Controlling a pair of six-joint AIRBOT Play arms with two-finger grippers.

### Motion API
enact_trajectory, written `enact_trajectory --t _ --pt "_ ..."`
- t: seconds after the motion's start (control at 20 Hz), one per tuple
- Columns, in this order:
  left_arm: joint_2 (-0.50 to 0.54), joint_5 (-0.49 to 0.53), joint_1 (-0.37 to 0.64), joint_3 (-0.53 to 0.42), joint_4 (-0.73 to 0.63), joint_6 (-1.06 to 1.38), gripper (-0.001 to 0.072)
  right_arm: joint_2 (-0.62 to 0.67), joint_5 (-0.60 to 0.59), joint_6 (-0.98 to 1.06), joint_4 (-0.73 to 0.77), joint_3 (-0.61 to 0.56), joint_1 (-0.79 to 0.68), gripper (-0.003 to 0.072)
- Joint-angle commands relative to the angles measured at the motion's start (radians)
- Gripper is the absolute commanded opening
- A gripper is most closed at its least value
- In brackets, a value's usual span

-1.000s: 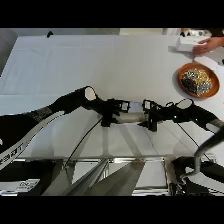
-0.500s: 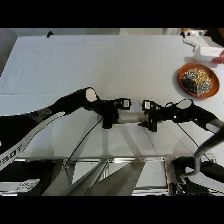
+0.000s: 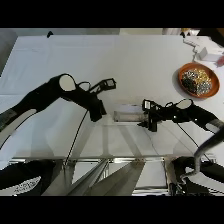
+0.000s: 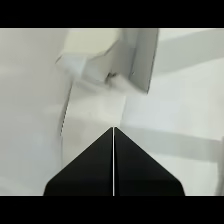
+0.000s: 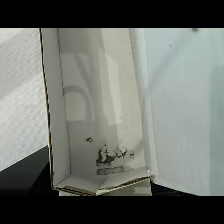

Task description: Fold the box and place the chain.

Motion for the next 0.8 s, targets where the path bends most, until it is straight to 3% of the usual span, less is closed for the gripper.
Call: enact_trajectory --t 0.0,0.15,0.35,0.75 --pt "0.053 -0.051 0.106 -0.034 0.054 -0.315 0.0003 0.000 0.001 -0.001 -0.001 0.000 0.000 0.0335" --pt "0.046 0.005 0.185 -0.140 -0.004 -0.360 0.0003 0.000 0.001 -0.001 -0.001 0.000 0.000 0.0335" --pt "-0.003 0.071 0.215 -0.236 -0.118 -0.360 0.0003 0.000 0.001 -0.001 -0.001 0.000 0.000 0.0335" --pt "-0.130 0.176 0.095 -0.238 -0.287 -0.359 0.0003 0.000 0.001 -0.001 -0.001 0.000 0.000 0.0335"
